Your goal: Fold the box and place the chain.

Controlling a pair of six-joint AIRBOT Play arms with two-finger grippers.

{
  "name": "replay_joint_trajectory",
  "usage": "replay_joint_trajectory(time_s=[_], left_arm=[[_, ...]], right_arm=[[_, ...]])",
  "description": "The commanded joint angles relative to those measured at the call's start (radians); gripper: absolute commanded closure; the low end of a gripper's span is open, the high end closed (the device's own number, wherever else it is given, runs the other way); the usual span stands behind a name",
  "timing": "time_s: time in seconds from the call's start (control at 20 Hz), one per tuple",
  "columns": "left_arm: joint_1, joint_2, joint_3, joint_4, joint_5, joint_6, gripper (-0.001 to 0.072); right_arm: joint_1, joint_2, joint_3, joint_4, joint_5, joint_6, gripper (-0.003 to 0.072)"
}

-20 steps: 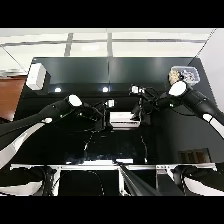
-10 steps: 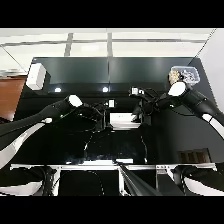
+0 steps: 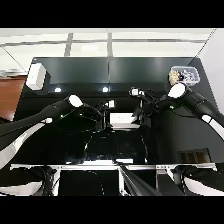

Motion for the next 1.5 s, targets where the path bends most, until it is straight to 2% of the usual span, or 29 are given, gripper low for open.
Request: replay_joint_trajectory(time_s=[0.0,0.15,0.3,0.35,0.4,0.45,0.55,0.65,0.75,1.15,1.25,1.35,1.45], left_arm=[[0.0,0.0,0.0,-0.002,0.001,-0.001,0.0312],[0.0,0.0,0.0,-0.002,0.002,-0.001,0.0312],[0.0,0.0,0.0,-0.002,0.002,-0.001,0.0312],[0.0,0.0,0.0,-0.002,0.002,-0.001,0.0312],[0.0,0.0,0.0,-0.002,0.002,-0.001,0.0312],[0.0,0.0,0.0,-0.002,0.002,-0.001,0.0313],[0.0,0.0,0.0,-0.002,0.002,-0.001,0.0312],[0.0,0.0,0.0,-0.002,0.002,-0.001,0.0312],[0.0,0.0,0.0,-0.002,0.002,-0.001,0.0312],[0.0,0.0,0.0,-0.002,0.002,-0.001,0.0312],[0.0,0.0,0.0,-0.003,0.001,-0.001,0.0313],[0.001,0.0,0.0,-0.006,0.002,-0.001,0.0312],[0.001,0.001,0.0,-0.006,0.002,-0.002,0.0312]], right_arm=[[0.0,0.015,-0.001,-0.01,0.021,0.015,0.031],[-0.008,0.076,0.014,-0.012,0.022,0.064,0.0311],[-0.049,0.137,0.015,-0.008,0.066,0.336,0.0313],[-0.063,0.137,0.011,0.002,0.109,0.462,0.0361],[-0.069,0.137,-0.01,0.022,0.138,0.558,0.0591],[-0.069,0.137,-0.042,0.052,0.14,0.616,0.0671],[-0.069,0.132,-0.113,0.189,0.074,0.667,0.0672],[-0.068,0.112,-0.167,0.362,-0.048,0.712,0.0671],[-0.067,0.075,-0.171,0.418,-0.101,0.714,0.0672],[-0.064,-0.023,-0.172,0.225,-0.138,0.796,0.0672],[-0.068,-0.022,-0.171,0.226,-0.138,0.795,0.0671],[-0.072,-0.019,-0.16,0.225,-0.119,0.795,0.0672],[-0.082,-0.01,-0.119,0.225,-0.048,0.779,0.0672]])
